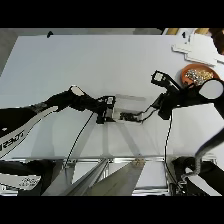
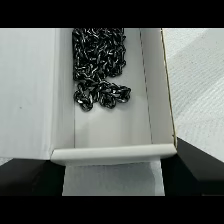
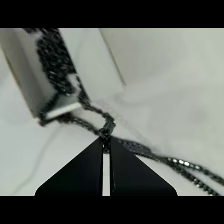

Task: Fold the box and place the chain.

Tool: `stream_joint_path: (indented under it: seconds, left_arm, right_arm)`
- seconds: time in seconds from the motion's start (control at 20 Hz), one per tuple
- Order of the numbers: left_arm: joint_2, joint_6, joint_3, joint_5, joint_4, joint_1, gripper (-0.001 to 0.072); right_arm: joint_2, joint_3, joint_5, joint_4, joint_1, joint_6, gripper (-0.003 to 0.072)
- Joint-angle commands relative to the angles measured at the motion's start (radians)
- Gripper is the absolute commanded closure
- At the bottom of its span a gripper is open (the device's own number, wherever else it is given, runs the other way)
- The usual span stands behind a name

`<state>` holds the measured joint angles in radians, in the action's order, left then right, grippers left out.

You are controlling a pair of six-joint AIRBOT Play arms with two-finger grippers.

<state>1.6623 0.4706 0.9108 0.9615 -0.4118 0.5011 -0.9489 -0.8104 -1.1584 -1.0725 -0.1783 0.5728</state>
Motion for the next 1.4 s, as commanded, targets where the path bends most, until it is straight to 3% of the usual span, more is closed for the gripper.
stream_joint_path:
  seconds: [0.0, 0.1, 0.2, 0.4, 0.5, 0.65, 0.75, 0.85, 1.0, 1.15, 1.35]
  left_arm:
    - [-0.001, 0.000, 0.001, 0.000, 0.000, -0.001, 0.0573]
    - [-0.001, 0.000, 0.001, 0.000, 0.000, -0.001, 0.0573]
    - [-0.001, 0.000, 0.001, 0.000, 0.000, -0.001, 0.0573]
    - [-0.001, 0.000, 0.001, 0.000, 0.000, -0.001, 0.0573]
    - [-0.001, 0.000, 0.001, 0.000, 0.000, -0.001, 0.0573]
    - [-0.001, 0.000, 0.001, 0.000, 0.000, -0.001, 0.0573]
    - [-0.001, 0.000, 0.001, 0.000, 0.000, -0.001, 0.0573]
    - [-0.001, 0.000, 0.001, 0.000, 0.000, -0.001, 0.0573]
    - [-0.001, 0.000, 0.001, 0.000, 0.000, -0.001, 0.0573]
    - [-0.001, 0.000, 0.001, 0.000, 0.000, -0.001, 0.0573]
    - [-0.001, 0.000, 0.001, 0.000, 0.000, -0.001, 0.0573]
  right_arm:
    - [0.070, 0.000, -0.109, 0.240, -0.002, 0.027, 0.0671]
    - [0.069, 0.000, -0.105, 0.351, -0.006, 0.025, 0.0671]
    - [0.068, 0.000, -0.018, 0.399, -0.051, 0.016, 0.0670]
    - [0.023, 0.000, 0.228, 0.373, -0.204, 0.013, 0.0670]
    - [-0.025, 0.000, 0.275, 0.351, -0.241, 0.015, 0.0670]
    - [-0.117, 0.000, 0.272, 0.290, -0.246, 0.044, 0.0666]
    - [-0.168, 0.000, 0.273, 0.241, -0.246, 0.060, 0.0549]
    - [-0.180, 0.000, 0.275, 0.230, -0.246, 0.054, 0.0485]
    - [-0.115, 0.000, 0.249, 0.157, -0.245, 0.055, 0.0485]
    - [-0.016, 0.000, 0.185, -0.030, -0.229, 0.060, 0.0488]
    - [0.021, 0.000, 0.008, -0.050, -0.082, 0.058, 0.0529]
